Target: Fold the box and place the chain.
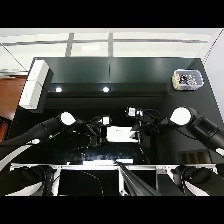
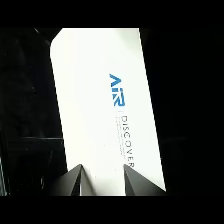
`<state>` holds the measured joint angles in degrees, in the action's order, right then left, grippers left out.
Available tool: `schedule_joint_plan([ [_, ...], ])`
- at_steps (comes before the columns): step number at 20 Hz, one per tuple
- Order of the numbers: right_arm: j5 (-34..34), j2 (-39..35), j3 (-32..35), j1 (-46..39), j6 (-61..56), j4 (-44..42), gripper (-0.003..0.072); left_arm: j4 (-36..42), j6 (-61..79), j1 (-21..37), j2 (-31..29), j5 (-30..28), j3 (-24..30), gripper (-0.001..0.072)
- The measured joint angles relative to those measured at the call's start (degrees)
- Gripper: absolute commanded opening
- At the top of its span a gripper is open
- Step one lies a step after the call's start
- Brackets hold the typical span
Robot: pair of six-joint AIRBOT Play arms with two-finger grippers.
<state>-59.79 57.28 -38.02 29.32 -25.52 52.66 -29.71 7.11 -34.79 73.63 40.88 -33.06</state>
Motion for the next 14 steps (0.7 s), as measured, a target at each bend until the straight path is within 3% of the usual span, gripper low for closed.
schedule_joint_plan([
  [12, 4.7, -1.05, 0.24, 1.03, -0.61, -0.39, 0.0299, 0.02, 0.0, 0.0, 0.0, 0.0, 0.0, 0.0481],
  [13, 4.74, -1.11, 0.24, 1.03, -0.61, -0.37, 0.0288, 0.02, 0.0, 0.0, 0.0, 0.0, 0.0, 0.0481],
  [14, 4.72, -1.16, 0.24, 1.03, -0.61, -0.33, 0.0171, 0.02, 0.0, 0.0, 0.0, 0.0, 0.0, 0.0481],
])
